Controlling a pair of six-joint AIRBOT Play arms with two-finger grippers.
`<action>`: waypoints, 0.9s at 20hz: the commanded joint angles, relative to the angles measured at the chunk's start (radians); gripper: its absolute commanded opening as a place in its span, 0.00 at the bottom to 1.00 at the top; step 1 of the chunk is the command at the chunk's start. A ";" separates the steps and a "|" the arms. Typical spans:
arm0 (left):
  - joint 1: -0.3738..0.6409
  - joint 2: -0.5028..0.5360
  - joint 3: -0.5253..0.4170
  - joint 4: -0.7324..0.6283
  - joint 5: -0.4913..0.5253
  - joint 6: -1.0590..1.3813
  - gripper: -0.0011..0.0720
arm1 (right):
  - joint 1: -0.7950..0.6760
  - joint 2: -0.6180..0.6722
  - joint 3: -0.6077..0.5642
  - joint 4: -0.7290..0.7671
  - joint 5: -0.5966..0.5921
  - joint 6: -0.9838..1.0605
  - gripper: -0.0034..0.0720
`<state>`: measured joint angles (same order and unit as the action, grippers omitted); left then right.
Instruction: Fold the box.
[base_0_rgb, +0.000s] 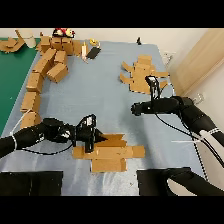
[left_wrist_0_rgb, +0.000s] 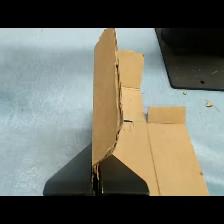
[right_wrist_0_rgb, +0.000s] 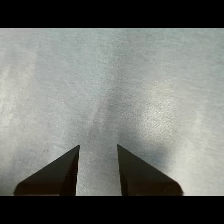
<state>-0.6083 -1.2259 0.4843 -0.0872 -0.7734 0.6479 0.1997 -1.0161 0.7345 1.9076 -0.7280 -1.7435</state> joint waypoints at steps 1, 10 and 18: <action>-0.003 0.006 0.001 0.063 -0.009 -0.052 0.03 | 0.000 -0.001 0.001 0.000 0.014 0.000 0.52; -0.001 0.008 0.001 0.131 -0.048 -0.181 0.03 | 0.000 0.000 0.001 0.000 0.015 0.000 0.52; -0.001 0.016 0.001 0.223 -0.045 -0.284 0.03 | 0.000 0.000 0.001 0.000 0.013 0.000 0.38</action>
